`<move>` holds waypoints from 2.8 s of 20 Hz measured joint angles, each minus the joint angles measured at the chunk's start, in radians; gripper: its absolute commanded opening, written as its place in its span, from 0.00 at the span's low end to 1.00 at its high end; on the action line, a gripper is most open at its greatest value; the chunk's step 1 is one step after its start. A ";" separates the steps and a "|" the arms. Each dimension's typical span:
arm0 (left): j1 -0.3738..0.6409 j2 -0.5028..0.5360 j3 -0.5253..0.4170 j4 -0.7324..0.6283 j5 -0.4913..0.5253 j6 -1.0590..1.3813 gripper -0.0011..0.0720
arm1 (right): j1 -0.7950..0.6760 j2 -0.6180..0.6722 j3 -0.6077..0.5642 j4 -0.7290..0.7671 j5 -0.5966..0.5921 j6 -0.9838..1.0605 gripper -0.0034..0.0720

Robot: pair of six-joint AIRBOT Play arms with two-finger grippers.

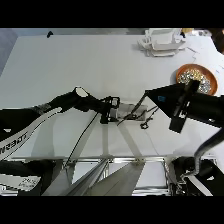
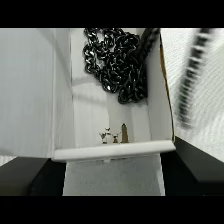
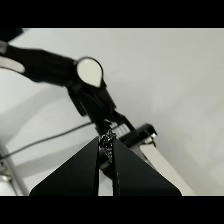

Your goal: Fold the box and place the chain.

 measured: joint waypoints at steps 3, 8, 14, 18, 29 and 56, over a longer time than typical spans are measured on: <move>0.000 0.000 0.000 0.000 0.000 0.000 0.30 | 0.000 -0.037 0.002 0.021 -0.061 -0.047 0.06; 0.000 0.000 0.000 0.000 0.000 0.000 0.30 | 0.000 -0.054 0.005 0.065 -0.150 -0.111 0.06; 0.000 0.000 0.000 0.000 0.000 0.000 0.30 | 0.000 -0.035 0.007 0.092 -0.242 -0.131 0.06; 0.000 0.000 0.000 0.000 0.000 0.000 0.30 | 0.000 -0.018 0.008 0.097 -0.270 -0.136 0.06; 0.000 0.000 0.000 0.000 0.000 0.000 0.30 | 0.000 -0.091 0.012 0.021 -0.008 -0.137 0.07; 0.000 0.000 0.000 0.000 0.000 0.000 0.30 | -0.193 -0.422 0.111 -0.246 0.165 -0.016 0.25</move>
